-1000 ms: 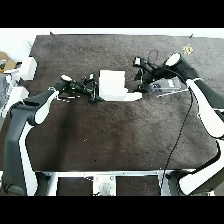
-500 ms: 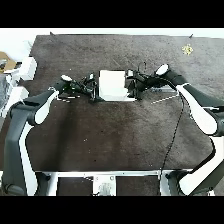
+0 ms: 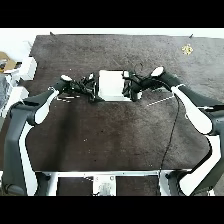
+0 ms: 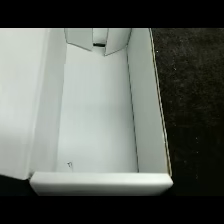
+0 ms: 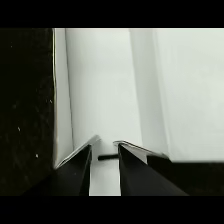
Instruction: Fold the box and place the chain.
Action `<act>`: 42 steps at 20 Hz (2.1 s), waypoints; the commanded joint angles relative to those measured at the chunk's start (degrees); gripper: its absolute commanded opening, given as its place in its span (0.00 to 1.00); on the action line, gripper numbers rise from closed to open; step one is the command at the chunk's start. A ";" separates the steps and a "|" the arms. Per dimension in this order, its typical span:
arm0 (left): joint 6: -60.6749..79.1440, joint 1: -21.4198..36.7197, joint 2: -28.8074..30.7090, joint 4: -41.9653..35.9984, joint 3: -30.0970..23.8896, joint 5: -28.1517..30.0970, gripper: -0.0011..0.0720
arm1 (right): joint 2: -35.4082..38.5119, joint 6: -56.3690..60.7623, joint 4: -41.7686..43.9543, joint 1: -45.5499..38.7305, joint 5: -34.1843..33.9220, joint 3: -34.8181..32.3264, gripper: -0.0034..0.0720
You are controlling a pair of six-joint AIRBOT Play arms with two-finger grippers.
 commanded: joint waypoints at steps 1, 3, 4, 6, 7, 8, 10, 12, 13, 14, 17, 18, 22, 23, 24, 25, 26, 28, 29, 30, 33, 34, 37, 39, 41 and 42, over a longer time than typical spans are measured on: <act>-0.04 -0.04 0.00 -0.04 0.02 0.11 0.41 | -1.86 -0.02 1.64 2.29 -3.23 -0.02 0.32; -0.04 -0.04 0.00 -0.04 0.02 0.11 0.41 | -2.01 -0.02 1.64 2.45 -4.13 0.02 0.33; -0.04 -0.04 0.00 -0.04 0.02 0.13 0.41 | -2.01 -0.02 1.62 2.34 -4.13 0.02 0.33; -0.02 -0.04 0.00 -0.04 0.02 0.11 0.41 | -2.01 -0.02 1.55 2.16 -4.13 0.02 0.51; -0.04 -0.04 0.00 -0.04 0.02 0.11 0.41 | -2.01 -0.02 1.11 2.14 -4.13 0.02 0.52; -0.04 -0.04 0.00 -0.04 0.02 0.11 0.41 | -2.01 0.00 0.11 2.14 -4.11 0.02 0.52; -0.04 -0.04 0.00 -0.04 0.02 0.13 0.41 | -1.99 0.07 -2.25 2.10 -4.11 0.02 0.57; -0.04 -0.04 0.00 -0.04 0.02 0.11 0.41 | -1.95 0.26 -3.15 1.95 -4.15 0.02 0.95; -0.02 -0.04 0.00 -0.04 0.02 0.11 0.41 | -1.95 0.26 -3.15 1.81 -4.15 0.02 0.95; -0.04 -0.04 0.00 -0.04 0.02 0.13 0.41 | -1.95 0.26 -3.15 1.70 -4.13 0.02 0.94; -0.04 -0.04 0.00 -0.04 0.02 0.11 0.41 | -1.51 0.50 -3.17 1.09 -4.15 0.02 0.77; -0.04 -0.04 0.00 -0.04 0.02 0.11 0.41 | -1.14 1.36 -3.17 0.61 -4.15 0.02 0.71; -0.04 -0.04 0.00 -0.04 0.02 0.11 0.41 | 2.03 13.40 -9.90 -1.86 -3.34 0.04 0.29; -0.04 -0.04 0.00 -0.04 0.02 0.11 0.41 | 3.02 16.41 -12.07 -2.45 -2.45 0.04 0.13; -0.04 -0.04 0.00 -0.04 0.02 0.11 0.41 | 4.24 20.09 -13.84 -3.08 -1.51 0.04 0.05; -0.04 -0.04 0.00 -0.04 0.02 0.11 0.41 | 5.55 24.13 -15.26 -3.65 -0.81 0.04 0.05; -0.04 -0.04 0.00 -0.04 0.02 0.13 0.41 | 7.08 28.96 -16.57 -4.15 -0.37 0.04 0.05; -0.04 -0.04 0.00 -0.04 0.02 0.11 0.41 | 10.05 41.18 -18.18 -5.40 -0.24 0.04 0.05; -0.04 -0.04 0.00 -0.04 0.02 0.11 0.41 | 11.32 47.89 -18.69 -6.14 -0.22 0.04 0.05; -0.04 -0.04 0.00 -0.04 0.02 0.11 0.41 | 12.31 53.70 -18.82 -7.08 -0.02 0.04 0.05; -0.04 -0.04 0.00 -0.04 0.02 0.11 0.41 | 12.57 63.87 -18.86 -9.38 2.69 0.00 0.05; -0.04 -0.04 0.00 -0.04 0.02 0.11 0.41 | 11.93 65.77 -18.84 -9.84 3.98 0.00 0.05; -0.04 -0.04 0.00 -0.04 0.02 0.11 0.41 | 9.40 68.11 -18.93 -10.47 7.37 -0.02 0.05; -0.04 -0.04 0.00 -0.04 0.02 0.11 0.41 | 7.98 69.81 -19.04 -10.86 7.58 -0.04 0.05; -0.04 -0.04 0.02 -0.04 0.02 0.11 0.41 | 6.69 69.99 -18.56 -10.88 7.61 -0.04 0.05; -0.04 -0.04 0.00 -0.04 0.02 0.11 0.41 | 6.03 70.07 -18.16 -10.88 7.61 -0.04 0.05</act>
